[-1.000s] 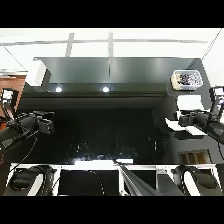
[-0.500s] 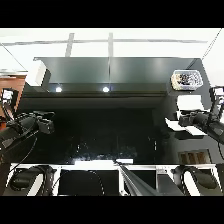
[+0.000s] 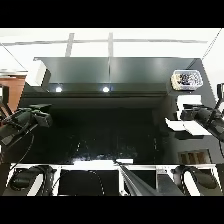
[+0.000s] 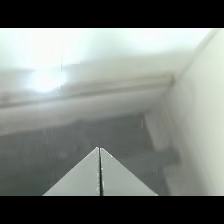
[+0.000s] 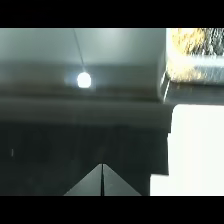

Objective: Fold the box and place the chain.

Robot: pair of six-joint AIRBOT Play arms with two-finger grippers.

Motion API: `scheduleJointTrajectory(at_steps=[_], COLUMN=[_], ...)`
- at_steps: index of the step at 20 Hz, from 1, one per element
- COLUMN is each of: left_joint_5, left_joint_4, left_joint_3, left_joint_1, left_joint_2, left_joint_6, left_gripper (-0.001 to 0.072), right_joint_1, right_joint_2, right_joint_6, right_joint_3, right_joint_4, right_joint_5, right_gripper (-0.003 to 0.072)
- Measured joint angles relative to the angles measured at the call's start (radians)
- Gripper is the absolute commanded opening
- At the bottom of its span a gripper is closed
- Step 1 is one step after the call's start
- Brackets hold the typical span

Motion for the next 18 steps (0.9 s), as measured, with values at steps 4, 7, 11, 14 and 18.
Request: scheduleJointTrajectory(at_steps=[4, 7, 11, 14, 18], left_joint_5=[0.154, 0.202, 0.131, 0.068, 0.008], left_joint_4=[-0.039, -0.046, 0.017, 0.151, 0.264], left_joint_3=[-0.011, 0.021, 0.082, 0.118, 0.136], left_joint_1=[0.0, 0.0, 0.0, 0.0, 0.0], left_joint_2=[-0.086, -0.173, -0.306, -0.362, -0.389], left_joint_6=[-0.006, -0.012, -0.026, -0.118, -0.194], left_gripper=[0.0719, 0.0719, 0.0719, 0.0719, 0.0718], right_joint_1=[0.0, -0.011, -0.103, -0.225, -0.417], right_joint_2=[-0.039, -0.095, -0.333, -0.563, -0.835], right_joint_6=[0.006, 0.013, 0.062, 0.211, 0.396], right_joint_3=[-0.001, 0.034, 0.253, 0.49, 0.758], right_joint_4=[0.072, 0.114, 0.051, -0.13, -0.389], right_joint_5=[-0.23, -0.344, -0.166, 0.041, 0.33], right_gripper=[0.0587, 0.0683, 0.0682, 0.0683, 0.0682])
